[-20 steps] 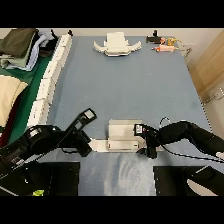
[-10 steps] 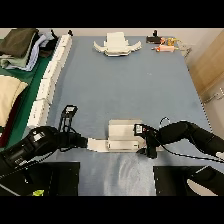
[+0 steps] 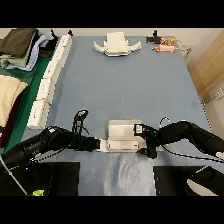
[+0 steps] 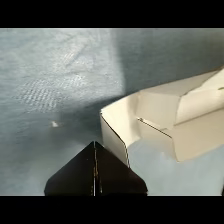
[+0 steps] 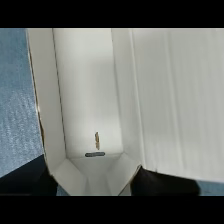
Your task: Fold the box.
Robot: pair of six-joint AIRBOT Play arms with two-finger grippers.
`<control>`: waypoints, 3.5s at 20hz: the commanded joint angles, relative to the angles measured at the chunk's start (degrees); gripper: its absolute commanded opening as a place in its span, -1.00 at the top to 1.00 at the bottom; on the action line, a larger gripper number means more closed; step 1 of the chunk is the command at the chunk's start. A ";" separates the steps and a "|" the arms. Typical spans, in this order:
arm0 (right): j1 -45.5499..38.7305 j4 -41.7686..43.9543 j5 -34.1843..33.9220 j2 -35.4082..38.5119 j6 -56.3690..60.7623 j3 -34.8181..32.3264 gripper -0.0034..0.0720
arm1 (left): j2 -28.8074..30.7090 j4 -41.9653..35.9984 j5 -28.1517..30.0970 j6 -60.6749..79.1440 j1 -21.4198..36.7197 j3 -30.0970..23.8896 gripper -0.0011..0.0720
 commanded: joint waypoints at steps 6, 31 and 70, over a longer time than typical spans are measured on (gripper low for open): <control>-0.02 0.00 0.00 0.04 0.00 0.04 -0.51 | 1.22 -4.28 -0.52 2.56 0.07 3.63 0.93; -0.02 0.00 0.00 0.04 0.00 0.04 -0.51 | -11.30 -1.75 1.99 -5.60 -5.44 10.75 -0.29; -0.02 0.00 0.00 0.04 0.00 0.04 -0.51 | -32.54 20.37 -13.68 -35.50 -17.90 29.64 0.81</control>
